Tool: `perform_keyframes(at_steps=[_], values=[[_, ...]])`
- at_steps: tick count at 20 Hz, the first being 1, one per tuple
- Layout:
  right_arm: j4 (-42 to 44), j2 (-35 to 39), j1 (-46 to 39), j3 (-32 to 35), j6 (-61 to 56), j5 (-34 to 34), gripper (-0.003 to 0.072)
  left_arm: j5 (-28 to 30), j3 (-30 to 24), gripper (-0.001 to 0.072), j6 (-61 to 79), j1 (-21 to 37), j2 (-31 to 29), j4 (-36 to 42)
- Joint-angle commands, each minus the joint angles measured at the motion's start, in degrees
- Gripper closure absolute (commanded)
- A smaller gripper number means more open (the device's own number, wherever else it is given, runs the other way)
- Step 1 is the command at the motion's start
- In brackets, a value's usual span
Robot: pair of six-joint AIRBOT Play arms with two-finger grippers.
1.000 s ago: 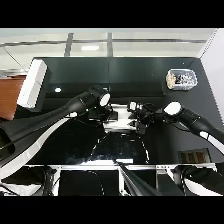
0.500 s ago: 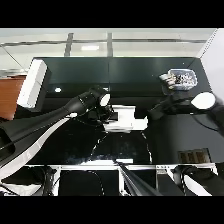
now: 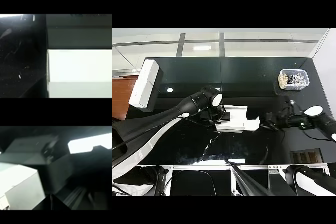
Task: Fold the box and place the chain.
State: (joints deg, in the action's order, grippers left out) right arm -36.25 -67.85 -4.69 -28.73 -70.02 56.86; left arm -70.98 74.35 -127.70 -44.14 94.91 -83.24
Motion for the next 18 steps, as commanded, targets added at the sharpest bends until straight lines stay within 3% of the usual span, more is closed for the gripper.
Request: perform_keyframes(at_steps=[1,4,5,6,7,10,18], values=[[9.1,-5.6,4.3,0.5,7.5,-0.6,0.0670,0.0,0.0,0.0680,0.0,0.0,0.0,0.0],[9.0,-5.7,5.1,-1.7,8.0,1.9,0.0669,0.0,0.0,0.0680,0.0,0.0,0.0,0.0],[9.0,-5.7,5.1,-3.0,9.0,4.0,0.0618,0.0,0.0,0.0679,0.0,0.0,0.0,0.0],[8.9,-5.7,5.1,-4.3,9.1,6.2,0.0350,0.0,0.0,0.0680,0.0,0.0,0.0,0.0],[8.9,-5.7,5.1,-5.6,9.2,8.3,0.0157,0.0,0.0,0.0679,0.0,0.0,0.0,0.0],[9.0,-5.7,5.1,-8.4,9.6,11.6,0.0162,0.1,0.0,0.0679,0.0,0.0,0.0,0.0],[8.5,-5.7,6.6,-8.7,9.6,10.5,0.0164,0.0,0.0,0.0679,0.0,0.0,0.0,0.0]])
